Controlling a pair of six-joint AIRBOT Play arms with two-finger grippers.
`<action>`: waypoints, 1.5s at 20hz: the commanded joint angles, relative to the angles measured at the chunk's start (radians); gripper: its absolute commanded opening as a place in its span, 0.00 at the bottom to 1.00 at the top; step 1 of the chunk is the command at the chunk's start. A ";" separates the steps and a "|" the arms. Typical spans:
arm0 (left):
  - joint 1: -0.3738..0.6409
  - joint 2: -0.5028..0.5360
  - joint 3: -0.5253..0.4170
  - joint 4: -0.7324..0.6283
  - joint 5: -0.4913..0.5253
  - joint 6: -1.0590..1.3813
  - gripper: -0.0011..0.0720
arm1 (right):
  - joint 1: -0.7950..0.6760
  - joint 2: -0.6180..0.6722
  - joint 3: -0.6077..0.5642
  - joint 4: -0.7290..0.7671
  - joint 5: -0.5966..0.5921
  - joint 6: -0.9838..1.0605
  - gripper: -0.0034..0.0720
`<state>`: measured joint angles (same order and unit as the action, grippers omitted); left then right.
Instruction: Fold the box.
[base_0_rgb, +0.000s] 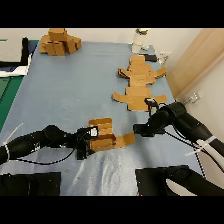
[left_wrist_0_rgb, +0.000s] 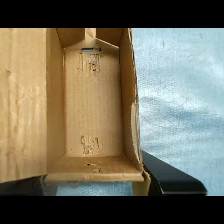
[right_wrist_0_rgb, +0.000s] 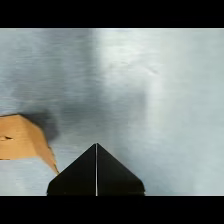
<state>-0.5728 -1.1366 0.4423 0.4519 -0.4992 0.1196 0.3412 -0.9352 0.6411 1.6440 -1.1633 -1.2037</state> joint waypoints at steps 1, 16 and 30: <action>0.000 0.017 0.004 0.023 -0.010 0.004 0.83 | -0.048 -0.105 0.000 0.187 0.099 -0.222 0.05; 0.000 -0.004 0.005 0.023 -0.024 0.003 0.83 | 0.035 -0.157 -0.018 0.308 0.038 -0.280 0.05; 0.000 -0.004 0.005 0.022 -0.026 0.003 0.83 | 0.035 0.011 -0.017 0.473 0.018 -0.330 0.26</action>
<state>-0.5728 -1.1400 0.4477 0.4736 -0.5243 0.1234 0.3756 -0.9581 0.6235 2.0743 -1.1423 -1.5238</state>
